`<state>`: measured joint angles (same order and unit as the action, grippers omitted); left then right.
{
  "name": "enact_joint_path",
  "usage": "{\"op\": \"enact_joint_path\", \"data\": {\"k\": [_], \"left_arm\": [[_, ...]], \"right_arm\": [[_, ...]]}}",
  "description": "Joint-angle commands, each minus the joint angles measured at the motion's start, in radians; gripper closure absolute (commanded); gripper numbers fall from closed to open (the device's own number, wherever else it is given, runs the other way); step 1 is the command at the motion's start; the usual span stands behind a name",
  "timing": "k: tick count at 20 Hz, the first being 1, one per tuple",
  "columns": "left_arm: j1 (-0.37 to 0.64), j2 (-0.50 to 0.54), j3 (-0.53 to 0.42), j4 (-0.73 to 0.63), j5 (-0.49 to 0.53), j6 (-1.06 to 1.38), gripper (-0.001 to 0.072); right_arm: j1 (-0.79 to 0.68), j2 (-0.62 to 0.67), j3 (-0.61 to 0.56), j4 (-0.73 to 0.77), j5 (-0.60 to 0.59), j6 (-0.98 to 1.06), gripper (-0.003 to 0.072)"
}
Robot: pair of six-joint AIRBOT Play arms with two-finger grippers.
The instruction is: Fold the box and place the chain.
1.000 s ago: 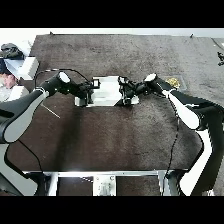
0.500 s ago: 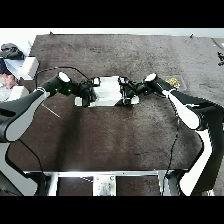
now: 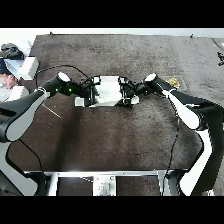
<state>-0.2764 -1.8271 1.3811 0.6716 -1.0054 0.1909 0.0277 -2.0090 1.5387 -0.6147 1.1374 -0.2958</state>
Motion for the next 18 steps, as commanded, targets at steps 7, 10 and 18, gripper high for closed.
{"op": "enact_joint_path", "data": {"k": [7,10,18], "left_arm": [[0.0,-0.001,0.0,0.001,0.002,0.001,-0.0011],[0.0,-0.001,0.0,0.001,0.003,0.001,-0.0011],[0.084,0.002,0.008,0.045,-0.122,-0.078,0.0699]], "right_arm": [[0.0,0.0,0.001,0.001,0.0,0.001,0.0368],[0.0,0.0,0.001,0.001,0.0,0.001,0.0368],[0.0,0.0,0.001,0.001,0.0,0.001,0.0368]]}}
